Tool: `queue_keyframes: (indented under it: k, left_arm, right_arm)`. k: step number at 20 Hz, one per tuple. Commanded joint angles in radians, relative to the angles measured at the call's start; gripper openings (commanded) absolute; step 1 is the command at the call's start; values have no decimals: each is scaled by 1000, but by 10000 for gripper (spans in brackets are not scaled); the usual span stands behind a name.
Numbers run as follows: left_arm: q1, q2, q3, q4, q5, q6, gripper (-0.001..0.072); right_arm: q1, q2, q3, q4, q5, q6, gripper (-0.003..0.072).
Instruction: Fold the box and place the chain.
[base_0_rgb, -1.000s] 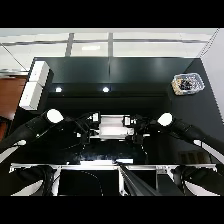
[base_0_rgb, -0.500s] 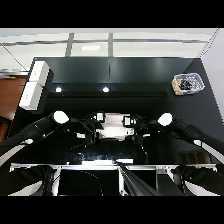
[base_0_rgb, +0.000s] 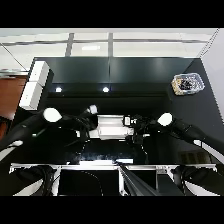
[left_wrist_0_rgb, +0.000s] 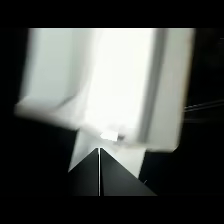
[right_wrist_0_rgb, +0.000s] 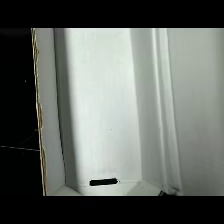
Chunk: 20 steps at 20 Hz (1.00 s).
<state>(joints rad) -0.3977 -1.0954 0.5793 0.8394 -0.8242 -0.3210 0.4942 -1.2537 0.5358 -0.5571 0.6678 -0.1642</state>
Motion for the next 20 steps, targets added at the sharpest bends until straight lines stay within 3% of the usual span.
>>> queue_keyframes:
  k: [1,3,6,9,12,15,20]
  left_arm:
    - [190,129,13,211,-159,-433,26]
    - [310,149,5,248,-246,-588,24]
    - [490,120,-36,301,-254,-1053,26]
    - [579,30,-106,175,-304,-1118,26]
    - [558,-87,-154,-45,-306,-977,25]
    - [473,-171,-156,-217,-287,-855,25]
    - [330,-217,-138,-321,-268,-725,25]
  right_arm:
    - [0,0,0,-2,1,-1,415]
    - [0,0,0,-2,1,-1,416]
    - [0,0,0,-2,1,-1,416]
    - [0,0,0,-2,1,-1,415]
    - [0,0,0,-2,1,-1,416]
    - [0,0,0,-2,1,-1,416]
    - [0,0,0,-2,1,-1,415]
